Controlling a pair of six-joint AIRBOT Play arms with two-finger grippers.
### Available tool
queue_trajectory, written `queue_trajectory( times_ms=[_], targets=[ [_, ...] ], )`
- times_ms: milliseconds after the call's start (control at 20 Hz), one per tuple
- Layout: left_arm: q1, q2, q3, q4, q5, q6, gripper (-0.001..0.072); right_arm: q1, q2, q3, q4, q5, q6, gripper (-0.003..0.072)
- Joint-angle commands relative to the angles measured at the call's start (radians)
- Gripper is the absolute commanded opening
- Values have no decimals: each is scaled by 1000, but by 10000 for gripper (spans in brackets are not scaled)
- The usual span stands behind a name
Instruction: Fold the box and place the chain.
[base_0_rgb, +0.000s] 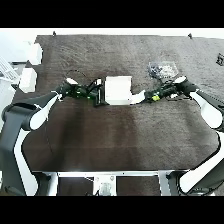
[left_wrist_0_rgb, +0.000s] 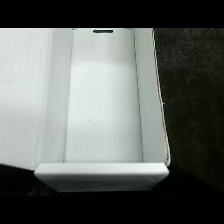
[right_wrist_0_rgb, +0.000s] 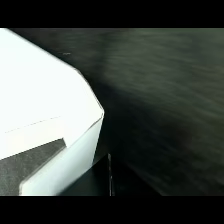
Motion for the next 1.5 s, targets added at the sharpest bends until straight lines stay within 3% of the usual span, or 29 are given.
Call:
queue_trajectory(
  times_ms=[0, 400, 450, 500, 550, 600, 700, 1100, 1450],
  targets=[
    [-2, 1, 0, -3, 2, 0, 527, 45, 5, 26, 24, 1, 27, 9],
    [-2, 1, 0, -3, 1, 0, 527, 44, 85, 37, 10, 0, 53, 10],
    [-2, 1, 0, -3, 1, 0, 527, 45, 89, 37, 11, 0, 53, 38],
    [-2, 1, 0, -3, 1, 0, 527, 46, 92, 37, 14, 1, 53, 191],
    [-2, 1, 0, -3, 1, 0, 527, 48, 92, 37, 14, 1, 58, 262],
    [-2, 1, 0, -3, 1, -1, 527, 50, 92, 37, 14, 2, 61, 273],
    [-2, 1, 0, -3, 1, 0, 527, 57, 92, 37, 33, 11, 79, 367],
    [-2, 1, 0, -3, 1, 0, 527, 64, 92, 47, 104, 12, 79, 391],
    [-2, 1, 0, -3, 1, -1, 527, 118, 92, 48, 73, 7, 79, 443]
  ],
)
